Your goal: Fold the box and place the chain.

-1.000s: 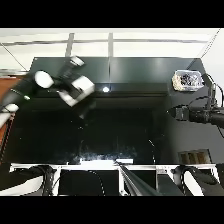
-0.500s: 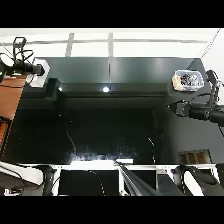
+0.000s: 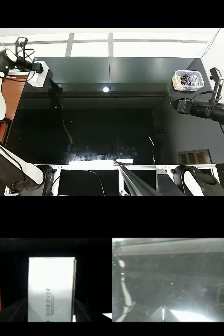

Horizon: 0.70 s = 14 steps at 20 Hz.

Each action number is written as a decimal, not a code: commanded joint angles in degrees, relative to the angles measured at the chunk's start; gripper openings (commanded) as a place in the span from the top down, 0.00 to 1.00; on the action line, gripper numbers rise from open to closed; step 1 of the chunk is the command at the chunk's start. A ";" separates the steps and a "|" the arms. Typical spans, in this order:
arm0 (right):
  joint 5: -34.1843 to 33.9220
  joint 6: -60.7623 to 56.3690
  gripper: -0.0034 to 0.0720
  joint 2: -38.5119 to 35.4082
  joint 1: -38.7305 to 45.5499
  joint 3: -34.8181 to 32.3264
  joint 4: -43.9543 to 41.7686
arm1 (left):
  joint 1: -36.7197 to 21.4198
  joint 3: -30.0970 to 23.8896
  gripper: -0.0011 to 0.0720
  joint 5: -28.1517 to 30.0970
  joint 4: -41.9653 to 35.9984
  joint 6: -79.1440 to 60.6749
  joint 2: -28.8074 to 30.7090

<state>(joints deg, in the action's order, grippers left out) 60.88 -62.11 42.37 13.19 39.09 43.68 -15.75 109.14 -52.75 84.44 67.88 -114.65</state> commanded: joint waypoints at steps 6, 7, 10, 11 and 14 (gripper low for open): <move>9.11 -3.69 0.94 -0.09 0.02 19.39 18.71 | 1.03 4.37 0.95 -31.65 -0.83 23.67 13.86; 9.42 -3.74 0.94 -0.42 0.02 20.59 19.74 | 2.69 -1.16 0.95 -29.11 -1.16 23.63 19.06; 6.12 -3.23 0.95 -1.40 0.00 20.70 20.02 | 10.54 -20.98 0.95 -16.00 -3.13 18.10 36.37; 2.62 -1.09 0.95 -2.01 -0.31 19.82 20.00 | 14.10 -28.85 0.95 -11.10 -3.78 17.53 42.69; -13.55 2.01 0.95 -6.08 -0.68 10.73 21.00 | 24.72 -51.93 0.95 4.92 -3.74 17.57 59.74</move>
<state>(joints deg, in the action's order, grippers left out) 59.77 -62.85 38.96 12.78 54.98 63.16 0.82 75.90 -62.78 81.49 86.02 -69.56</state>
